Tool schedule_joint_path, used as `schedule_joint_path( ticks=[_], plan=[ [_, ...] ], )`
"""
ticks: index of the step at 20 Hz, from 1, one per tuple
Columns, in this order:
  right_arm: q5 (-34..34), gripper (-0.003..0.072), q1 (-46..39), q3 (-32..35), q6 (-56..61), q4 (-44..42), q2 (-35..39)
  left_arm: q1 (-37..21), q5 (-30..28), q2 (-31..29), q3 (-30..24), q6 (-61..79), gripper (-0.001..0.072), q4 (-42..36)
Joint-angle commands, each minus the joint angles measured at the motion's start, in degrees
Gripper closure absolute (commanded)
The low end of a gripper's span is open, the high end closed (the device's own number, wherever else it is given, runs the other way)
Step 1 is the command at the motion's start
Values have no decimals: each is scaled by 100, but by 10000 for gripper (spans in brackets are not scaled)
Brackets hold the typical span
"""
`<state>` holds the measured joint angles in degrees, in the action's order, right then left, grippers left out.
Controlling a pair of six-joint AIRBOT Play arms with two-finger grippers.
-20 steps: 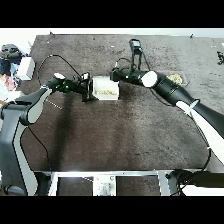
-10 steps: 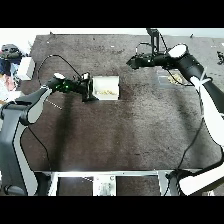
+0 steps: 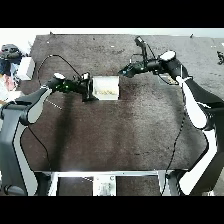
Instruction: Fold the box and place the chain.
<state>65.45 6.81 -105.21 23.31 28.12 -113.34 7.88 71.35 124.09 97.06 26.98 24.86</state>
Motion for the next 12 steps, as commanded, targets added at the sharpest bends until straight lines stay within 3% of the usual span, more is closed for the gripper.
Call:
schedule_joint_path(
  ticks=[1, 5, 9, 10, 11, 12],
  plan=[
    [299, 472, 127, -39, -422, -2, -83, 0, -2, 2, 2, 2, 422, 0],
    [807, 452, 195, -39, -984, 42, -61, 0, -2, 2, 2, 2, 422, 0],
    [850, 451, 306, -39, -1421, 170, -55, 0, -2, 2, 2, 2, 422, 0],
    [848, 435, 352, -39, -1550, 170, -55, 0, -2, 2, 2, 2, 422, 0],
    [848, 324, 391, -39, -1639, 177, -55, 0, -2, 2, 2, 2, 422, 0],
    [820, 320, 435, -39, -1698, 225, -55, 0, -2, 2, 2, 2, 422, 0]
  ],
)
